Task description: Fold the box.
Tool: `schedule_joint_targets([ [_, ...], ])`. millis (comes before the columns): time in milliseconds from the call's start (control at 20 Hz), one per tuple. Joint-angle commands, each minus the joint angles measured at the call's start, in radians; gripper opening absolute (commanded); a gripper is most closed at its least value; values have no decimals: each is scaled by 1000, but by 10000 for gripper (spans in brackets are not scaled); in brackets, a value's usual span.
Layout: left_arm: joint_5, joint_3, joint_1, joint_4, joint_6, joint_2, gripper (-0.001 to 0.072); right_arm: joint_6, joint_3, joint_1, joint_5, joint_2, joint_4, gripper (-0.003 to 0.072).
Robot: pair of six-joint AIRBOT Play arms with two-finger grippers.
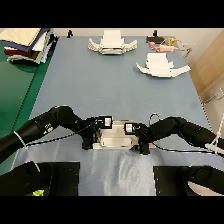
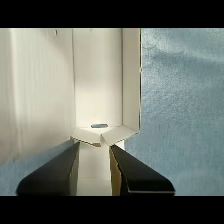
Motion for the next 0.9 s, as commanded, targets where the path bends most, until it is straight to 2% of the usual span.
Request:
schedule_joint_targets([
  [0, 6, 0, -1, -32, 2, -3, 284, 0, 0, -1, 0, 0, 0, 445],
  [200, 0, 0, -1, -55, 2, -32, 279, 0, 0, -1, 0, 0, 0, 446],
  [250, -4, 0, -1, -56, 2, -37, 150, 0, 0, -1, 0, 0, 0, 445],
  [350, -6, 0, 0, -58, 2, -37, 136, 1, 0, -1, 0, 0, 0, 446],
  [400, -7, 0, -1, -66, 2, -37, 106, 1, 0, -1, 0, 0, 0, 445],
  [850, 13, 0, -1, -148, 19, -37, 117, 0, 0, -1, 0, 0, 0, 446],
])
